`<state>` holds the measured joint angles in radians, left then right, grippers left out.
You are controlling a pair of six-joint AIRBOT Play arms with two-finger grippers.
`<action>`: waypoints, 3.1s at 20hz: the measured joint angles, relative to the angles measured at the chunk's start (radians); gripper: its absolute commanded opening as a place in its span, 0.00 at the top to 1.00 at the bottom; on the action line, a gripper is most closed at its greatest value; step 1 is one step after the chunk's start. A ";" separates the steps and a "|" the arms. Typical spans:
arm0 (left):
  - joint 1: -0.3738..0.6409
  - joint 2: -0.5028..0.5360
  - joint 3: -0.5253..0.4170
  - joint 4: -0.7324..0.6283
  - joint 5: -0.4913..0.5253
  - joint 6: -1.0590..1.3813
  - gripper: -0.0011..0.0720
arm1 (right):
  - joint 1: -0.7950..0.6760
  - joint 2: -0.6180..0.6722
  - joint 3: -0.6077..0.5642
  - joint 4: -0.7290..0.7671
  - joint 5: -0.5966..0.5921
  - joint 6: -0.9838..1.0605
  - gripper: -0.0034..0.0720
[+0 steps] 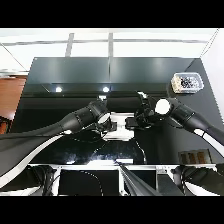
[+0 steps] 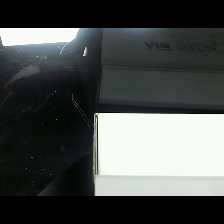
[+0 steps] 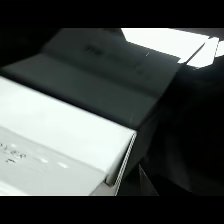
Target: Fold the box and place the chain.
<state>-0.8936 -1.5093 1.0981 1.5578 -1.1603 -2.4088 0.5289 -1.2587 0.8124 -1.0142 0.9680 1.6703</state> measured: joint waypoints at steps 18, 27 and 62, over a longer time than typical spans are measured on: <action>0.000 0.000 0.000 0.000 0.002 0.000 0.95 | 0.203 -0.091 0.092 -0.325 0.048 0.469 0.55; 0.000 0.000 0.000 0.000 0.003 0.000 0.95 | 0.230 -0.139 0.108 -0.349 0.070 0.520 0.94; 0.000 0.000 0.000 0.001 0.005 -0.002 0.95 | -0.169 0.391 0.087 -0.816 0.077 0.262 0.58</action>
<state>-0.8932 -1.5093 1.0981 1.5585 -1.1557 -2.4104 0.3603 -0.8677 0.8989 -1.8305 1.0451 1.9324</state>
